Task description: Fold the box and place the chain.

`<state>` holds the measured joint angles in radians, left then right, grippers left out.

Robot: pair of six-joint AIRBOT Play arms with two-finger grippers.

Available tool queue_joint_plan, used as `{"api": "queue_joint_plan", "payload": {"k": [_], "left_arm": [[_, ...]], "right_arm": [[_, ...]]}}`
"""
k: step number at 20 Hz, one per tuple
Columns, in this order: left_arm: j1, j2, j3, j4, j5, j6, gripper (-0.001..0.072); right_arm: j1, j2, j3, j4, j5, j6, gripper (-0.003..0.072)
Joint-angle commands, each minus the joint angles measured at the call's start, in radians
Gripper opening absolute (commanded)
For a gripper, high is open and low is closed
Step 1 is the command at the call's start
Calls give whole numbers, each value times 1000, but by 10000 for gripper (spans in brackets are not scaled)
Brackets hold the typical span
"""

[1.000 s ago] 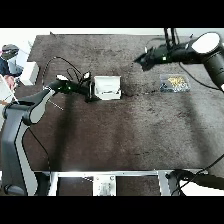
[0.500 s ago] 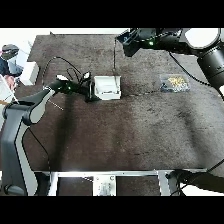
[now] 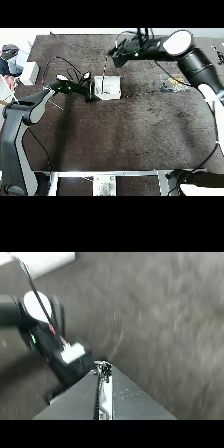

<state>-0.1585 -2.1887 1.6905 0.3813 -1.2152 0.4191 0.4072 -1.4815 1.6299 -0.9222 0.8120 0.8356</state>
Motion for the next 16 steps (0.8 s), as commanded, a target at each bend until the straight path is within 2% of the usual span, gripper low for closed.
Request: {"api": "queue_joint_plan", "payload": {"k": [1, 2, 3, 4, 5, 8, 11, 14, 16], "left_arm": [[-1, 0, 1, 1, 0, 0, 286], [-1, 0, 1, 0, 0, 0, 286], [-1, 0, 1, 1, 0, 0, 286], [-1, 0, 1, 0, 0, 0, 286], [-1, 0, 1, 1, 0, 0, 286], [-1, 0, 1, 0, 0, 0, 286], [-1, 0, 1, 1, 0, 0, 286], [-1, 0, 1, 1, 0, 0, 286], [-1, 0, 1, 0, 0, 0, 286]], "right_arm": [[3, -69, -33, -155, 35, 139, 14], [2, -79, -43, -183, 38, 165, 14], [2, -81, -53, -185, 44, 164, 86], [2, -81, -56, -185, 53, 164, 227], [1, -80, -56, -185, 69, 164, 252], [-28, -80, -59, -185, 146, 189, 253], [-151, -77, -130, -185, 175, 269, 253], [-329, -77, -270, -185, 110, 385, 253], [-438, -77, -365, -185, -7, 443, 253]]}}
